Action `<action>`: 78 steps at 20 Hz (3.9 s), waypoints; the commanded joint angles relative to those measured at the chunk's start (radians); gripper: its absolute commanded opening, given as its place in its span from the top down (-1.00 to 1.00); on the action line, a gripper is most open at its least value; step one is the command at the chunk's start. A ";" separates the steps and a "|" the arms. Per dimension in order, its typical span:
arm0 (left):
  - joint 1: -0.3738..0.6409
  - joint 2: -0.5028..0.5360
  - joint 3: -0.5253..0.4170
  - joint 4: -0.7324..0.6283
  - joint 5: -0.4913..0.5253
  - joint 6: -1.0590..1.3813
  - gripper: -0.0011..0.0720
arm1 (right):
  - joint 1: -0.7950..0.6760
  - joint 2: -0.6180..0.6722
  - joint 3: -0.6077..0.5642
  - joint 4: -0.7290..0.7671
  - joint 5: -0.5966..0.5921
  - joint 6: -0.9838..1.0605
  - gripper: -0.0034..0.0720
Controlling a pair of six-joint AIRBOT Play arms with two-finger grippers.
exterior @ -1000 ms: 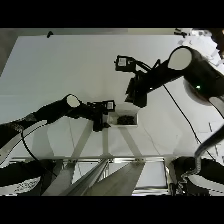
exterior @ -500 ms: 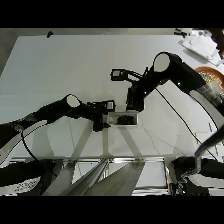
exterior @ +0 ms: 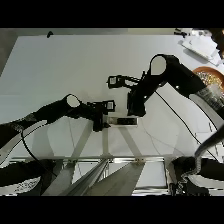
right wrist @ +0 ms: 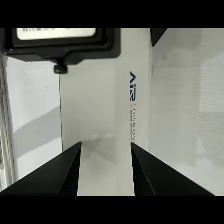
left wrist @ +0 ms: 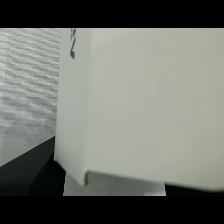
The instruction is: Fold the box and place the chain.
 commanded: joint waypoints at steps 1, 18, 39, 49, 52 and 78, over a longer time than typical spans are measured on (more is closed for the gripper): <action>0.001 0.000 0.000 0.000 0.000 0.000 -0.27 | 0.026 0.006 -0.004 -0.005 0.004 0.008 0.01; 0.001 0.000 0.000 0.000 0.000 0.000 -0.27 | 0.088 0.009 -0.128 -0.069 -0.092 0.108 -0.02; 0.001 0.000 0.000 0.000 0.000 0.000 -0.27 | 0.204 0.241 -0.414 -0.197 -0.539 0.235 -0.13; 0.001 0.000 0.000 0.000 0.000 0.000 -0.27 | 0.259 0.287 -0.480 -0.231 -0.610 0.092 -0.17; 0.001 0.000 0.000 0.000 0.000 0.000 -0.27 | 0.259 0.298 -0.509 -0.271 -0.610 0.099 -0.16; 0.001 0.000 0.000 0.000 0.000 0.000 -0.27 | 0.259 0.328 -0.514 -0.294 -0.748 0.181 0.33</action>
